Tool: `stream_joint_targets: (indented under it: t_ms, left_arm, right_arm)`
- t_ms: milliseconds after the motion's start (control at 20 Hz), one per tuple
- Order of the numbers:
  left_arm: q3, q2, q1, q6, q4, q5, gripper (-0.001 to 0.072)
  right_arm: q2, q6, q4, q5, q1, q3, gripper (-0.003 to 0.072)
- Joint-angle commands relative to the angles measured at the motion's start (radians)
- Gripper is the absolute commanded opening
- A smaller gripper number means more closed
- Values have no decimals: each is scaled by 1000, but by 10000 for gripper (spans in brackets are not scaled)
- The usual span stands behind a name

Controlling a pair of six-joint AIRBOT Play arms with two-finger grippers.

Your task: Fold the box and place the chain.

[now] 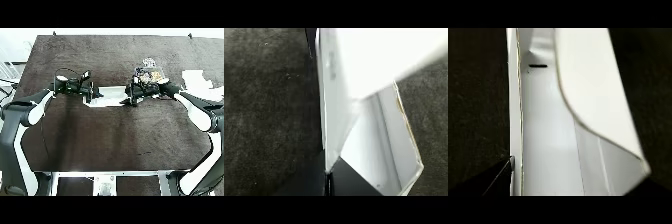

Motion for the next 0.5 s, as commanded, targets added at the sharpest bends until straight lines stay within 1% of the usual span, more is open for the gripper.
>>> stream_joint_targets:
  t_ms: [0,450]
  left_arm:
    - [0,1,1,0,0,1,18]
    - [0,1,1,0,0,1,18]
  right_arm:
    - [-18,-5,-27,27,-3,13,617]
    - [-50,-9,-31,28,-4,26,617]
